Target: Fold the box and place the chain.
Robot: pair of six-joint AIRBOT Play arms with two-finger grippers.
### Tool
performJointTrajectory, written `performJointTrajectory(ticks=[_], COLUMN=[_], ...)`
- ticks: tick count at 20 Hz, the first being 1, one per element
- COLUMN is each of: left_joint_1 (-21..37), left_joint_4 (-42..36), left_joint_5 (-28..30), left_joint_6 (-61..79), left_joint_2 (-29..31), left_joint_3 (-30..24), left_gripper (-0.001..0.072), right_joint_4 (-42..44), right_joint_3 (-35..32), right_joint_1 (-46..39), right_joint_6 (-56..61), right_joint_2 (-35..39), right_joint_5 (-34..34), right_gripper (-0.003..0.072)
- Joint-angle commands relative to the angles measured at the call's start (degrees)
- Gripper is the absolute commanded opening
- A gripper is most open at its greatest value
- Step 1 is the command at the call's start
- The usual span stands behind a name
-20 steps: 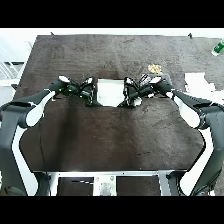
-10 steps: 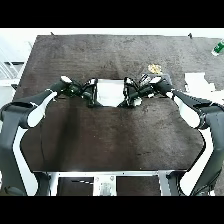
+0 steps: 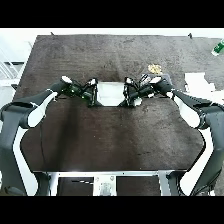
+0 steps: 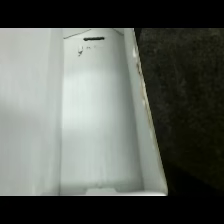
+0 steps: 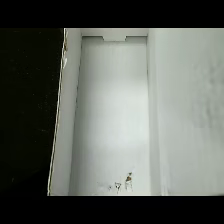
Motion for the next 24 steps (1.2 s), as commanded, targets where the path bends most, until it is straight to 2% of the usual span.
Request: performJointTrajectory(ticks=[1, 5, 24], left_joint_1=[0.0, 0.0, 0.0], left_joint_4=[0.5, 0.4, 0.3], left_joint_5=[0.1, 1.9, 1.8], left_joint_6=[0.0, 0.0, 0.0], left_joint_2=[0.0, 0.0, 0.0], left_joint_3=[0.0, 0.0, 0.0], left_gripper=[0.0531, 0.0531, 0.0531], right_joint_4=[0.0, 0.0, 0.0], right_joint_3=[0.0, 0.0, 0.0], right_joint_1=[0.0, 0.0, 0.1], right_joint_6=[0.0, 0.0, 0.0], right_joint_2=[0.0, 0.0, 0.0], right_joint_5=[0.0, 0.0, 0.0], right_gripper=[0.0477, 0.0477, 0.0477])
